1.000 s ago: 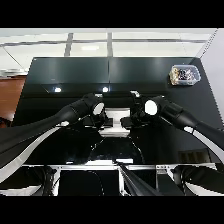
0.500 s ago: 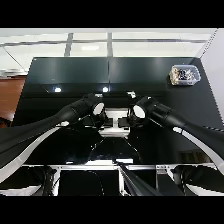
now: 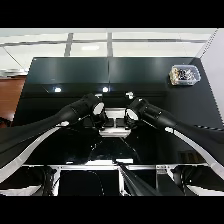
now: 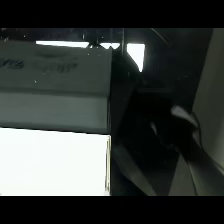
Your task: Fold the box and place the chain.
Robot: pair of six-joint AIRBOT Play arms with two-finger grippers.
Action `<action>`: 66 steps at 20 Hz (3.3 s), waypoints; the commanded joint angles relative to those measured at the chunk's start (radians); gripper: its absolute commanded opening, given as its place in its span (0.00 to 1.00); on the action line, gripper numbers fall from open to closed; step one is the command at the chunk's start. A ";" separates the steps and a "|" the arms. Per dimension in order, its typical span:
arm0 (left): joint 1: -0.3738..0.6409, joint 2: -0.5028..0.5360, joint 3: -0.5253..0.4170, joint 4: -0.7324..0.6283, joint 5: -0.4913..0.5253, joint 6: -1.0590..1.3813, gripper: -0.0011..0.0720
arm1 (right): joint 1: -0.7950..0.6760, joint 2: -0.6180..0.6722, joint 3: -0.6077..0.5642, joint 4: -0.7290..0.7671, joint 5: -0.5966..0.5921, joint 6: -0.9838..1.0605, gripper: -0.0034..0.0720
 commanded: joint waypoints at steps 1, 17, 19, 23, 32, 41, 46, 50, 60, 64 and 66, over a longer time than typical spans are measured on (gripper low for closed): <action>0.001 0.000 0.001 0.003 0.001 0.004 0.05 | 0.001 -0.002 0.002 0.015 0.010 0.020 0.06; 0.001 0.000 0.001 0.003 0.006 0.004 0.05 | 0.002 0.002 0.003 0.011 0.021 0.011 0.60; 0.001 0.000 0.001 0.004 0.005 0.004 0.05 | 0.002 0.026 0.003 0.008 0.053 -0.035 0.59; 0.001 0.000 0.001 0.004 0.005 0.004 0.05 | 0.002 0.217 0.003 -0.042 0.104 -0.100 0.59; 0.001 0.000 0.000 0.003 0.004 0.004 0.05 | -0.322 0.386 -0.076 -0.785 -0.286 -0.012 1.00; 0.001 0.000 0.001 0.004 0.006 0.004 0.05 | -0.904 -0.178 0.449 -0.095 -0.113 -0.083 0.99; 0.001 0.000 0.001 0.003 0.006 0.004 0.05 | -1.003 -0.410 0.764 0.278 -0.026 0.021 0.90; 0.001 0.000 0.001 0.002 0.004 0.004 0.05 | -1.027 -0.444 0.766 0.326 -0.066 0.048 0.84; 0.001 0.000 0.001 0.000 0.005 0.004 0.05 | -1.031 -0.514 0.765 0.326 -0.101 0.060 0.84; 0.001 0.000 0.001 -0.001 0.004 0.004 0.05 | -1.031 -0.529 0.766 0.327 -0.101 -0.010 0.46; 0.001 0.000 0.001 -0.001 0.004 0.004 0.05 | -1.033 -0.525 0.766 0.355 -0.093 -0.109 0.20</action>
